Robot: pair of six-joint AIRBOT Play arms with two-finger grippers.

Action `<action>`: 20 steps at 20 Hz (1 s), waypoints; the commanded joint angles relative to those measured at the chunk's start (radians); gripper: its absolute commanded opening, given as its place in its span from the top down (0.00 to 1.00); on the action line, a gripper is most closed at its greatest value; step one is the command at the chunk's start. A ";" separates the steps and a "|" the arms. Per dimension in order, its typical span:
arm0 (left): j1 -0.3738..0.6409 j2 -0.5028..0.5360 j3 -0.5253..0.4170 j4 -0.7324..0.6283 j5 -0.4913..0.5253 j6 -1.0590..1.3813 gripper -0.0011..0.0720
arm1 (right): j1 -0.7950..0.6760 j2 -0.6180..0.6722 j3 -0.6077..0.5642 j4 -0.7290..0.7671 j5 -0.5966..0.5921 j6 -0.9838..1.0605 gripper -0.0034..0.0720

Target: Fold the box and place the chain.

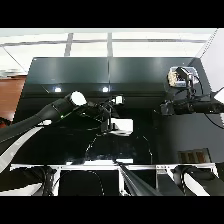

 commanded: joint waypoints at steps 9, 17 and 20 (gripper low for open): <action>-0.044 -0.004 0.006 0.102 0.011 -0.022 0.00 | 0.000 0.001 0.000 -0.002 -0.002 -0.001 0.93; -0.173 -0.004 0.052 0.596 0.069 -0.446 0.25 | 0.000 0.001 0.000 -0.002 -0.002 -0.001 0.93; -0.145 0.009 0.168 0.684 -0.081 -0.631 0.50 | 0.000 0.001 0.001 -0.002 -0.002 0.000 0.93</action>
